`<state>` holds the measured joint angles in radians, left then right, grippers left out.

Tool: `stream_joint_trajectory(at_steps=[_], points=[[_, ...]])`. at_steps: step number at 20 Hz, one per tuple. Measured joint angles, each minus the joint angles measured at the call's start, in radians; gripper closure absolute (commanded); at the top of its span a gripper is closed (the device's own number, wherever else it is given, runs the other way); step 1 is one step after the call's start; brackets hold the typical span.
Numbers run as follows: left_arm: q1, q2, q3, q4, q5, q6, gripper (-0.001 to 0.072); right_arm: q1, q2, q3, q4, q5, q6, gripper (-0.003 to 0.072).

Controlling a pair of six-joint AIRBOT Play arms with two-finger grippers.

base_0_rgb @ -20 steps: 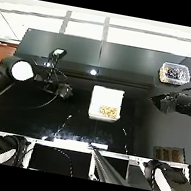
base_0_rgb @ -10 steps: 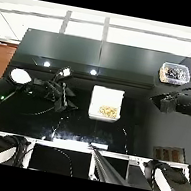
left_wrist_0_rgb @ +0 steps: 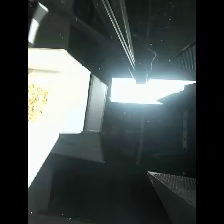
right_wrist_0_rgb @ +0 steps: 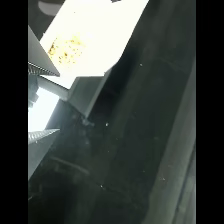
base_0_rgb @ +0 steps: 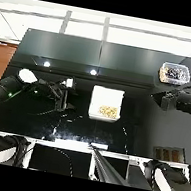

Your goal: Fold the box and place the chain.

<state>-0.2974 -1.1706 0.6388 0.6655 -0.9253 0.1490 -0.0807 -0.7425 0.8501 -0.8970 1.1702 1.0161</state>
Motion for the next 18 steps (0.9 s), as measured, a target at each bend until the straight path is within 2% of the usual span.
stream_joint_trajectory(at_steps=[5, 18], points=[[-0.058, -0.077, 0.007, -0.051, 0.045, 0.030, 0.0003, 0.000, 0.000, 0.000, 0.000, -0.022, 0.000, 0.0301], [-0.178, -0.224, 0.085, -0.143, 0.064, 0.002, 0.0003, 0.000, 0.000, 0.000, 0.000, -0.021, 0.001, 0.0301]])
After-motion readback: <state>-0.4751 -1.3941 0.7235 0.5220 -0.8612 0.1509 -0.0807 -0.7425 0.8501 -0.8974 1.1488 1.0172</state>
